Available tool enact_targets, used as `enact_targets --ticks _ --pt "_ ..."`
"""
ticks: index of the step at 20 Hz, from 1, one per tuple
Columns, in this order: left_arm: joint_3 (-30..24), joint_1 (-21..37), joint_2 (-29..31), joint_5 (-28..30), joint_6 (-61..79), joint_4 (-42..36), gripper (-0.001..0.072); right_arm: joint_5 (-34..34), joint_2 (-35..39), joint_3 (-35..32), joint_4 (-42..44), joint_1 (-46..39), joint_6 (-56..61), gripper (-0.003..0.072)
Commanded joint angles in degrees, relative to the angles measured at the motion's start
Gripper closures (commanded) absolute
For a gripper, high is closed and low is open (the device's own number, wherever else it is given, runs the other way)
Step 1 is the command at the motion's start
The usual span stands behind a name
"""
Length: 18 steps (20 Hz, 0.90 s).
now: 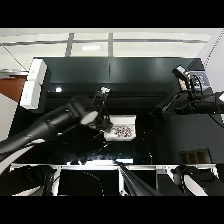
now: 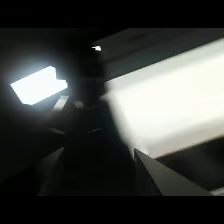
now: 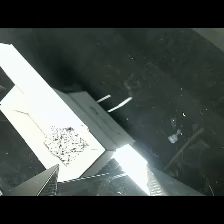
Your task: Fold the box and place the chain.
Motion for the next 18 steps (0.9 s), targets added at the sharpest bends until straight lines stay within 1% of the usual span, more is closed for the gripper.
enact_targets --ticks 1,2,4,5,6,7,8,9,10,11,13,16,18 --pt "-1.5 5.4 6.5 -5.7 19.2 0.8 0.0199 -1.2 0.0 0.0 -1.3 0.0 0.0 0.0091" --pt "-2.9 8.9 8.5 -4.8 22.9 -1.6 0.02 -1.2 0.0 0.0 -1.4 0.0 0.0 0.0091" --pt "-6.9 16.8 12.0 -1.6 30.1 -11.0 0.02 -1.2 0.0 0.0 -2.0 0.0 0.4 0.0092" --pt "-10.2 21.2 13.7 1.2 35.5 -19.0 0.02 -1.2 0.0 0.0 -2.6 0.0 1.0 0.0092" --pt "-14.3 25.0 15.4 4.2 43.3 -29.0 0.0199 -1.2 0.0 0.0 -3.3 0.0 1.6 0.0092" --pt "-18.6 27.6 16.5 7.1 52.9 -38.4 0.0199 -1.2 0.0 0.0 -3.8 0.0 2.3 0.0092" --pt "-22.8 28.9 17.1 10.4 64.3 -44.5 0.0183 -1.5 0.0 0.0 -3.9 0.0 3.2 0.0092" --pt "-27.1 28.9 17.0 14.8 73.6 -47.5 -0.0003 -1.9 0.0 0.0 -3.9 0.0 4.4 0.0092" --pt "-30.7 28.6 16.6 18.9 81.7 -50.8 -0.0004 -2.2 0.0 0.0 -3.8 0.0 5.4 0.0092" --pt "-33.1 28.0 16.3 21.0 88.6 -52.8 -0.0004 -2.2 0.0 0.0 -3.9 0.0 5.9 0.0092" --pt "-36.1 26.2 15.6 23.0 101.2 -53.4 -0.0002 -2.1 0.0 0.0 -3.9 0.0 6.8 0.0092" --pt "-37.2 24.7 14.1 23.5 112.7 -53.5 -0.0001 -2.3 0.0 0.0 -4.0 0.0 6.9 0.0092" --pt "-37.2 24.3 13.1 23.4 115.0 -54.8 0.0 -2.6 0.0 0.0 -4.0 0.0 6.9 0.0092"
